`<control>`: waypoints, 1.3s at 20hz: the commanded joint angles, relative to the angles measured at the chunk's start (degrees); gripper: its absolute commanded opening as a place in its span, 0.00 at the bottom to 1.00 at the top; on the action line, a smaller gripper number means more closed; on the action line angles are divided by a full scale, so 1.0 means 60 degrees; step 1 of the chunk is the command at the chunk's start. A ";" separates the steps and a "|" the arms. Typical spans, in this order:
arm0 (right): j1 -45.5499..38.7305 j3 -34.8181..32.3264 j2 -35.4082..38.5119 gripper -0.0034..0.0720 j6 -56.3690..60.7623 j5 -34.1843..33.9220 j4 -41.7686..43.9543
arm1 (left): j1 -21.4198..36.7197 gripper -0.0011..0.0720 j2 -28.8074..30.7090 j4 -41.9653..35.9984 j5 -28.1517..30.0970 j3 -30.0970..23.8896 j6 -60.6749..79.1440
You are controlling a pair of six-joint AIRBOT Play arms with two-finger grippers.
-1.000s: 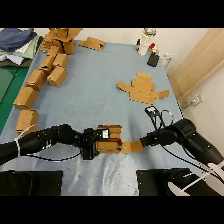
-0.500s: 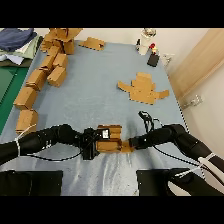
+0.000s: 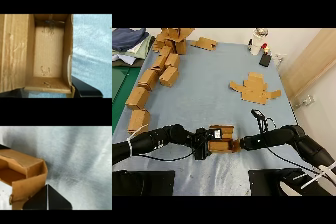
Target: Fold the box.
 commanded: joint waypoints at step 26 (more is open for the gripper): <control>0.4018 0.3759 -0.4178 0.54 0.5512 -0.1483 -0.4204 | 0.0000 0.66 0.0004 0.0004 -0.0004 -0.0004 0.0004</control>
